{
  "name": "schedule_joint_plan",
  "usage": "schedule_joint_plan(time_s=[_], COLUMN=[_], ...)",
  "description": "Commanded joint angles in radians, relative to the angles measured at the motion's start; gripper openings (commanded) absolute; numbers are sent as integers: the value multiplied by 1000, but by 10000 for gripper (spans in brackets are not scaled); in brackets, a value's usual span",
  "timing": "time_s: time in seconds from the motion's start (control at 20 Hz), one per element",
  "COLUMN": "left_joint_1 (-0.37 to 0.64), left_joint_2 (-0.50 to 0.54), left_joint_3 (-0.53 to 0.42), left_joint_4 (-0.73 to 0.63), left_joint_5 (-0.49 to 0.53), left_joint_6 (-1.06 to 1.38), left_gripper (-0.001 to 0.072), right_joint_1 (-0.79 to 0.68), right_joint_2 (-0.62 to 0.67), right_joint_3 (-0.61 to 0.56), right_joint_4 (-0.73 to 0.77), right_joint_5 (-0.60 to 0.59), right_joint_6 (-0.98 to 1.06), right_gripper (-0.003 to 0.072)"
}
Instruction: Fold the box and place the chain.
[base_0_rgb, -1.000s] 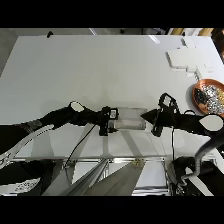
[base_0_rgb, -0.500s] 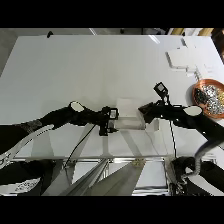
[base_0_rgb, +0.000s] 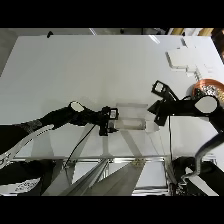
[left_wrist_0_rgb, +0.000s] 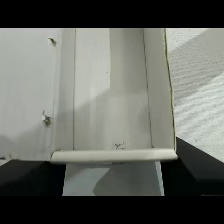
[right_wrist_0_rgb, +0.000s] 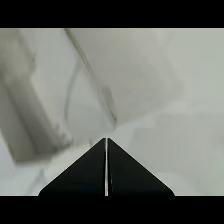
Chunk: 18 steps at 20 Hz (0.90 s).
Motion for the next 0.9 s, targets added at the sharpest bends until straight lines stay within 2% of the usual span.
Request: schedule_joint_plan(time_s=[0.0,0.1,0.35,0.6,0.75,0.8,0.85], left_joint_1=[0,0,0,0,0,0,0], left_joint_2=[0,0,0,0,0,0,0], left_joint_3=[0,0,0,0,0,0,0], left_joint_4=[0,0,0,0,0,0,0], left_joint_5=[0,0,0,0,0,0,0], left_joint_6=[0,0,0,0,0,0,0], left_gripper=[271,271,271,271,271,271,271], right_joint_1=[0,0,0,0,0,0,0], right_joint_2=[43,39,21,-64,-125,-143,-159], right_joint_3=[-5,-58,-180,-193,-193,-193,-193], right_joint_4=[-190,-139,42,174,272,304,333], right_joint_5=[160,114,-6,-76,-79,-78,-79], right_joint_6=[-251,-336,-557,-578,-615,-630,-633], right_gripper=[74,238,237,220,214,152,147])
